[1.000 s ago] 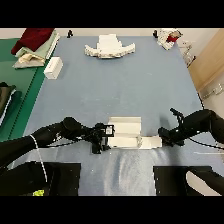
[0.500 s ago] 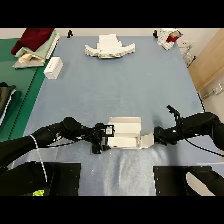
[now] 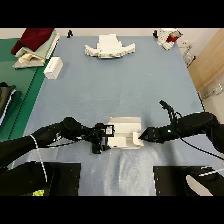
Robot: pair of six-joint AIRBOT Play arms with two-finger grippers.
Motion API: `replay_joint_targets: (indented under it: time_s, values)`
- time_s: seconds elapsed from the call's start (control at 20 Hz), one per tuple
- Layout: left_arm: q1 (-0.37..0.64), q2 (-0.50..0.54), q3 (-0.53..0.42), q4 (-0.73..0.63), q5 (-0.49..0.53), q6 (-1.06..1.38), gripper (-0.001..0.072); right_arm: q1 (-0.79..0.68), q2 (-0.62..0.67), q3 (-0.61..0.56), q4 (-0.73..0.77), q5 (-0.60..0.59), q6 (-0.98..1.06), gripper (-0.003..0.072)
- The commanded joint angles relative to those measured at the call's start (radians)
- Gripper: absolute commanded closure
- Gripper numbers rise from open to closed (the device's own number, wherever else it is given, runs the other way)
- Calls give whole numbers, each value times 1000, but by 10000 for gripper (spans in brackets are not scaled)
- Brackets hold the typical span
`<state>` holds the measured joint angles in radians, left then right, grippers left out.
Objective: Fold the box.
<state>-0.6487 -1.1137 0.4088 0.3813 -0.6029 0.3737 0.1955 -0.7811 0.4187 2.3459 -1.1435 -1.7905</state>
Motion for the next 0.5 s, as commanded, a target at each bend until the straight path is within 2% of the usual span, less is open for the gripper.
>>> replay_joint_targets:
  time_s: [0.0, 0.25, 0.45]
  values:
    - [0, 0, 1, 0, 0, 0, 248, 107, 1, 14, -71, 108, 124, 245]
    - [0, 0, 1, 0, 0, 0, 248, 356, -39, 126, -391, 147, 523, 276]
    - [0, 0, 1, 0, 0, 0, 248, 570, -179, 261, -620, 86, 837, 302]
